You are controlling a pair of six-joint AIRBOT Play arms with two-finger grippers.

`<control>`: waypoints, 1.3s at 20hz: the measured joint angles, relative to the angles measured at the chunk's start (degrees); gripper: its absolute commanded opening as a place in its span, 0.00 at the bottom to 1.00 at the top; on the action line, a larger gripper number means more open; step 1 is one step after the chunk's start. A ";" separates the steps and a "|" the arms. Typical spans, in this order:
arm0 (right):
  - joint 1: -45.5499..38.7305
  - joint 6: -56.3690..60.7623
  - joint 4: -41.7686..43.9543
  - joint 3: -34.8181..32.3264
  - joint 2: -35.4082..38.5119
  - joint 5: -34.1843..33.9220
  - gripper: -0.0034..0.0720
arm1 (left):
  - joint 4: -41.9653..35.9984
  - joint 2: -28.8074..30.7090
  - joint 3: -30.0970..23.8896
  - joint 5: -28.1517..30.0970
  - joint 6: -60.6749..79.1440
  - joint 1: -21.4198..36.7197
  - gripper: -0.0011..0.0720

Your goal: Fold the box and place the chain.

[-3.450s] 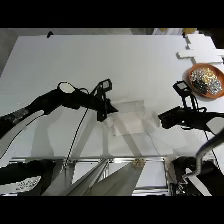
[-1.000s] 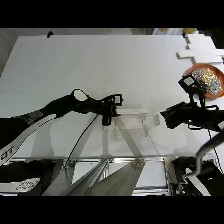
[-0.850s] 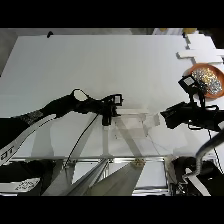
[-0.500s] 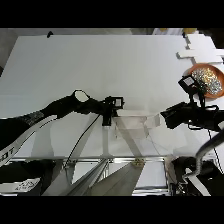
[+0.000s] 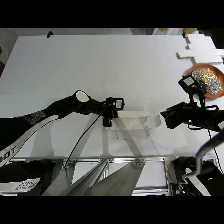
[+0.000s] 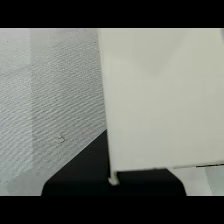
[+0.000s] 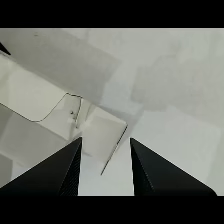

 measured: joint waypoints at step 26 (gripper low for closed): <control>2.64 -25.18 6.93 -3.41 -0.42 10.40 0.08 | 0.15 -0.11 0.00 0.66 -0.11 -0.02 0.03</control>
